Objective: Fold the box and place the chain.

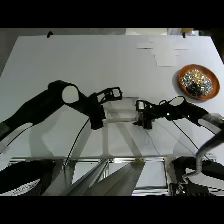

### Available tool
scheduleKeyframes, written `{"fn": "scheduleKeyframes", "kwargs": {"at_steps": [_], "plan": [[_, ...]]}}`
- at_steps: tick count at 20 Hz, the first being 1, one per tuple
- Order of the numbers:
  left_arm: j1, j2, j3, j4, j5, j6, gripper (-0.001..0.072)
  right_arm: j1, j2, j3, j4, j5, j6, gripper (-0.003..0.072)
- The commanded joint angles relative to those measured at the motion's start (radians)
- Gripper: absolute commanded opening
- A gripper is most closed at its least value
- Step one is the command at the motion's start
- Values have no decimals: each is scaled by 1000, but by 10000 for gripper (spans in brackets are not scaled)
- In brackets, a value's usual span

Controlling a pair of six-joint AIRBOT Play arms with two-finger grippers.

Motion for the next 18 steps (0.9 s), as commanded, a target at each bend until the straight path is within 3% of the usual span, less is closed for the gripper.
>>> {"fn": "scheduleKeyframes", "kwargs": {"at_steps": [1,5,8,13,18], "plan": [[-59,-76,0,6,85,-4,5,0,1,1,0,1,0,297],[-76,-118,1,8,233,-5,4,0,1,1,0,0,0,297],[-51,-147,1,11,278,-12,4,0,1,1,0,1,0,297],[-33,-172,1,68,263,-23,4,0,1,1,0,0,0,297],[-6,-167,1,169,117,-85,3,0,1,1,0,0,0,297]]}}
